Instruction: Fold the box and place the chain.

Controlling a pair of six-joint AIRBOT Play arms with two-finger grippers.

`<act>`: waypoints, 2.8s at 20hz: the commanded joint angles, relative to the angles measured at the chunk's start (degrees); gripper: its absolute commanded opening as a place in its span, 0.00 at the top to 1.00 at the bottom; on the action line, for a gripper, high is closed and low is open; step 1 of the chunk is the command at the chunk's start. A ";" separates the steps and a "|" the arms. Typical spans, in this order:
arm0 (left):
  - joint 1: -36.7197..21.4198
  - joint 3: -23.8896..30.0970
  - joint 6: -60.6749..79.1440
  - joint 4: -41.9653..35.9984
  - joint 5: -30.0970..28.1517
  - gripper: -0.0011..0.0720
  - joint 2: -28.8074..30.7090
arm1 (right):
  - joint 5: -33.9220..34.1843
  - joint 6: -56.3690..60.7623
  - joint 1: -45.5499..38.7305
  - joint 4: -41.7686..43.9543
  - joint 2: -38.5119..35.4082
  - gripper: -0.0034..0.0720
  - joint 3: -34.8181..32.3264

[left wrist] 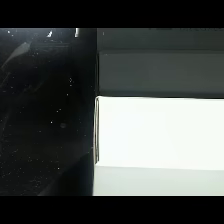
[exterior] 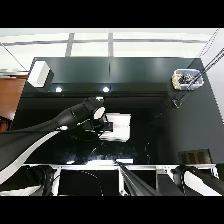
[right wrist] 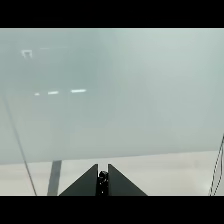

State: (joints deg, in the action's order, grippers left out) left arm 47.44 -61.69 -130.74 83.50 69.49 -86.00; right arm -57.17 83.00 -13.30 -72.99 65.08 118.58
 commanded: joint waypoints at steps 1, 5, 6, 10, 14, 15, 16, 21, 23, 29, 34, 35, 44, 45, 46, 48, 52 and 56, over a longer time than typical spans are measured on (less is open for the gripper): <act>-0.02 0.02 0.02 0.00 -0.02 0.94 0.02 | -4.79 -0.98 -0.02 3.32 -3.32 0.94 -1.46; -0.02 0.02 0.00 0.00 -0.02 0.94 0.02 | -6.10 -2.36 2.12 6.43 -12.57 0.94 -13.40; -0.02 0.02 0.02 0.00 -0.02 0.94 0.02 | -6.95 -2.75 3.85 6.43 -14.99 0.94 -16.48; -0.02 0.02 0.02 0.00 -0.02 0.94 0.02 | -15.30 -2.91 11.47 6.51 -21.20 0.94 -25.42; -0.02 0.02 0.02 0.00 -0.02 0.94 0.02 | -25.51 -4.98 17.94 10.34 -21.75 0.94 -33.92; -0.02 0.02 0.02 0.00 -0.02 0.94 0.02 | -25.92 -5.92 19.39 13.05 -21.73 0.94 -36.87; -0.02 0.02 0.00 0.00 -0.02 0.94 0.02 | -25.49 -6.43 20.55 15.30 -21.68 0.94 -39.74; -0.02 0.02 0.02 -0.02 -0.02 0.94 0.02 | -15.04 -7.80 26.88 28.13 -21.57 0.94 -54.42; -0.02 0.02 0.02 0.00 -0.02 0.94 0.02 | -9.66 -8.48 31.36 31.52 -20.85 0.94 -58.80; -0.04 0.02 0.00 0.00 -0.02 0.94 0.02 | -2.34 -8.50 39.50 30.84 -15.80 0.94 -60.83; -0.02 0.02 0.02 -0.02 -0.02 0.94 0.02 | -0.94 -8.15 44.61 25.66 -10.78 0.94 -61.79; -0.02 0.02 0.00 0.00 -0.02 0.94 0.02 | -0.24 -8.17 45.29 25.81 -9.79 0.94 -61.79; -0.02 0.02 0.02 0.00 -0.02 0.94 0.02 | -0.28 -7.78 45.83 23.89 -8.02 0.93 -62.34; -0.02 0.02 0.00 0.00 -0.02 0.94 0.02 | -0.61 -7.76 45.94 23.47 -8.02 0.94 -62.66; -0.02 0.02 0.02 0.00 0.00 0.94 0.02 | -0.63 -7.74 45.92 23.30 -8.02 0.93 -63.25; -0.02 0.02 0.02 0.00 -0.02 0.94 0.02 | -0.09 -7.52 45.92 23.39 -8.02 0.93 -65.68; -0.02 0.02 0.02 -0.02 -0.02 0.94 0.02 | 1.29 -6.88 45.92 24.76 -8.02 0.89 -70.88; -0.02 0.02 0.02 0.00 -0.02 0.94 0.02 | -1.75 -6.91 43.10 24.33 -9.40 0.43 -71.06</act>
State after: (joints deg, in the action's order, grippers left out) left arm 47.44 -61.69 -130.74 83.48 69.49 -86.00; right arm -57.23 75.96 31.68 -48.42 56.62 48.40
